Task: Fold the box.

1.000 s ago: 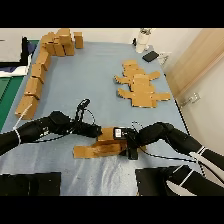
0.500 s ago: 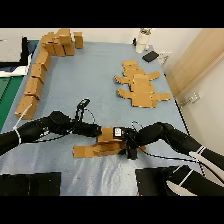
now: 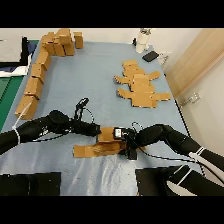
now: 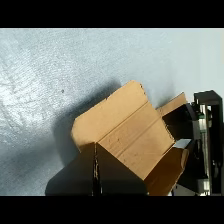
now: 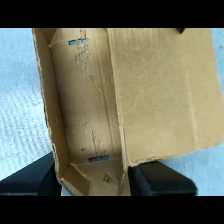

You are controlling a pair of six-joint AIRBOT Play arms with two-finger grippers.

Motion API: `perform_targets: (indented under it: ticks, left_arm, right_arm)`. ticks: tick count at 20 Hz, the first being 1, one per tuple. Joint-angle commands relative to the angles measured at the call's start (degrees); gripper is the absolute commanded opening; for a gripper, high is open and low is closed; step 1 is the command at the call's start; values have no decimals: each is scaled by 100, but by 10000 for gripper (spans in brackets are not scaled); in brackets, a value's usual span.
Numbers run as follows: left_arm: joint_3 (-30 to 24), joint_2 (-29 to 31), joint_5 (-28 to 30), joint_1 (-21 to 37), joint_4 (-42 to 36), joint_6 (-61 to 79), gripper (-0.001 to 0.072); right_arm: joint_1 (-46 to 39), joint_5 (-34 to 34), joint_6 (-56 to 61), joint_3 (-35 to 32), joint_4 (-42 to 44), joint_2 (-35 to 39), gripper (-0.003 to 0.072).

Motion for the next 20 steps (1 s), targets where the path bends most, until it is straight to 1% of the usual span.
perform_targets:
  ticks: [1, 4, 7, 8, 9, 11, 12, 14, 15, 17, 20]
  left_arm:
    - [4, -4, -72, 37, 2, 138, 9]
    - [4, -4, -105, 55, -24, 258, 9]
    - [4, 26, -361, 57, -46, 437, 8]
    - [4, 136, -431, 59, -44, 695, 7]
    - [4, 341, -516, 92, -46, 955, 6]
    - [-42, 979, -715, 223, -33, 1292, 6]
    - [-129, 1370, -848, 310, -13, 1482, 7]
    - [-389, 2140, -1338, 472, 2, 2118, 7]
    - [-544, 2509, -1510, 525, 24, 2146, 8]
    - [-756, 3097, -1871, 551, 490, 2282, 9]
    - [-901, 3606, -2188, 549, 1327, 2315, 12]
  right_arm:
    - [2, 20, 2, -7, -2, -9, 470]
    - [2, 146, 2, 0, -4, -9, 470]
    - [2, 144, 2, 0, -24, -4, 470]
    - [2, 142, 2, 0, -24, -4, 470]
    - [2, 144, 2, 0, -26, -4, 470]
    - [2, 142, 2, -2, -50, -4, 470]
    - [2, 142, 2, 0, -52, -4, 470]
    - [2, 142, 2, -2, -52, -4, 470]
    - [2, 144, 2, 0, -52, -4, 470]
    - [2, 142, 2, 0, -55, -4, 470]
    - [2, 142, 2, 0, -59, -4, 470]
